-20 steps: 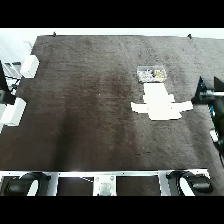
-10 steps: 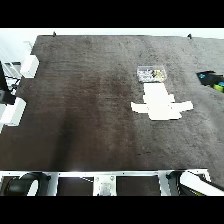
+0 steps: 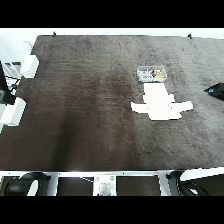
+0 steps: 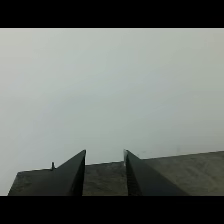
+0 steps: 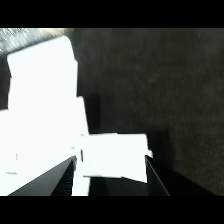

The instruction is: Fold the box and place the chain.

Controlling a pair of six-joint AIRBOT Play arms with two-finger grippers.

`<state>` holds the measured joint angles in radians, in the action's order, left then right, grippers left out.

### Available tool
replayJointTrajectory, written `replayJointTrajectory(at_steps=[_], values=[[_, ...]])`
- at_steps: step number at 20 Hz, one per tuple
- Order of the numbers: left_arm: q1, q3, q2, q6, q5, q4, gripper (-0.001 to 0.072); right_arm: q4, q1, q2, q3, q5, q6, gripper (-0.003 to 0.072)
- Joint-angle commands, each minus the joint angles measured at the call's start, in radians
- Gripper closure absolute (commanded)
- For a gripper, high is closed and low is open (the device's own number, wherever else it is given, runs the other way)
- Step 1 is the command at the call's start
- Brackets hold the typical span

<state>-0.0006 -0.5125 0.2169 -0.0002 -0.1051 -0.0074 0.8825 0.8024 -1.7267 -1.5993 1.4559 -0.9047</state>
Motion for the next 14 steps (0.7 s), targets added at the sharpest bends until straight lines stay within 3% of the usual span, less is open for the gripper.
replayJointTrajectory(at_steps=[1,14], values=[[-0.001,-0.001,0.0,0.0,0.0,0.0,0.0415,0.073,-0.029,-0.121,-0.068,0.074,-0.002,0.0165],[-0.001,-0.001,0.0,0.0,0.0,0.0,0.0415,0.06,-0.074,-0.252,-0.064,0.151,0.034,0.0165]])
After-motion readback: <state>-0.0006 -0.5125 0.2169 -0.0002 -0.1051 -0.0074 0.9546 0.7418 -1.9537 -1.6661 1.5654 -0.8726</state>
